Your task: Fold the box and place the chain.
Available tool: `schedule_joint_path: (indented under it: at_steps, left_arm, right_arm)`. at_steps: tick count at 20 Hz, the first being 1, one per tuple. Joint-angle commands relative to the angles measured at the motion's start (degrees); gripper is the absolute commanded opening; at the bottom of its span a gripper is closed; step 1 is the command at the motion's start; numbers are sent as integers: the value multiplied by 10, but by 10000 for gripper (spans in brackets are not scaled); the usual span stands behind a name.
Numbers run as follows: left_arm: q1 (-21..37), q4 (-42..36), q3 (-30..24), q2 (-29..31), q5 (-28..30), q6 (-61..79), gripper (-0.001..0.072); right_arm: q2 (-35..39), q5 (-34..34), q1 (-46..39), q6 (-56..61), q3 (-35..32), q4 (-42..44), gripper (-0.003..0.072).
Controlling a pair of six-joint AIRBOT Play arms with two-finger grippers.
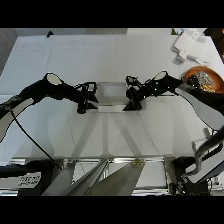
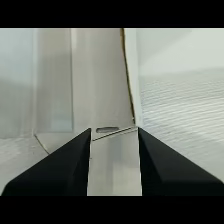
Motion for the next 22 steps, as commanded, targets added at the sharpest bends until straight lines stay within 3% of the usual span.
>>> schedule_joint_path:
  at_steps: [1,7,8,10,11,14,16,17,22]
  left_arm:
    - [10,2,0,9,-31,0,339]
    - [33,52,0,42,-64,-26,336]
    - [35,74,0,42,-61,-40,316]
    - [35,120,0,41,-50,-70,175]
    - [35,126,0,40,-41,-75,139]
    - [33,94,0,33,-1,-75,168]
    - [33,42,0,20,29,-73,341]
    - [30,22,0,11,39,-73,363]
    - [3,30,0,-27,35,-73,349]
  right_arm:
    - [0,0,0,0,0,-1,401]
    - [0,0,0,0,0,-1,401]
    - [0,0,0,0,0,-1,401]
    - [0,0,0,0,0,-1,401]
    - [0,0,0,0,0,-1,401]
    - [0,0,0,0,0,-1,401]
    - [0,0,0,0,0,-1,401]
    - [0,0,0,0,0,-1,401]
    - [0,0,0,0,0,-1,401]
